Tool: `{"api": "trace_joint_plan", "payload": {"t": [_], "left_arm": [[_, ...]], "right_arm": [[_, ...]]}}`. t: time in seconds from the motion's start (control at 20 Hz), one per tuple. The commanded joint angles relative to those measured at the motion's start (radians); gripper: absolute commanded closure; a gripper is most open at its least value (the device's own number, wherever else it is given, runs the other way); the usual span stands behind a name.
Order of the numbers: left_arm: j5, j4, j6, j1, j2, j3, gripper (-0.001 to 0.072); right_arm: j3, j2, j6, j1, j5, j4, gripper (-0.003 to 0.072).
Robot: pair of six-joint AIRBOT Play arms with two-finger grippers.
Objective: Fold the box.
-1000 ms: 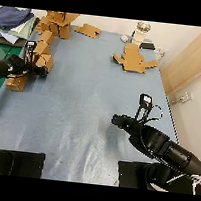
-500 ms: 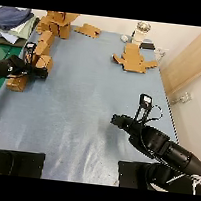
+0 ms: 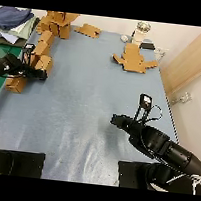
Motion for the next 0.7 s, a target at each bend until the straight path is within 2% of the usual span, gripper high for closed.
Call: {"api": "trace_joint_plan", "payload": {"t": [0.0,0.25,0.3,0.35,0.4,0.45,0.6,0.65], "left_arm": [[-0.216,0.009,0.000,0.045,0.026,0.023,0.0018],[-0.466,0.138,0.000,0.097,0.089,0.055,0.0019],[-0.519,0.138,0.000,0.105,0.097,0.055,0.0071],[-0.586,0.138,0.000,0.109,0.101,0.055,0.0300],[-0.661,0.140,0.002,0.109,0.101,0.054,0.0580],[-0.719,0.140,-0.013,0.108,0.101,0.051,0.0696],[-0.880,0.097,-0.054,0.073,0.111,0.042,0.0701],[-0.887,0.067,-0.069,0.039,0.135,0.023,0.0702]], "right_arm": [[0.008,0.001,-0.001,0.000,0.000,0.001,0.0682],[0.016,0.001,-0.039,0.000,0.000,0.052,0.0682],[0.017,0.001,-0.058,0.000,0.000,0.070,0.0682],[0.017,0.001,-0.073,0.000,0.000,0.088,0.0682],[0.017,0.001,-0.090,0.000,0.001,0.111,0.0682],[0.018,0.000,-0.106,0.000,0.001,0.130,0.0682],[0.033,-0.022,-0.166,-0.002,0.006,0.150,0.0682],[0.052,-0.042,-0.192,-0.011,0.006,0.162,0.0683]]}}
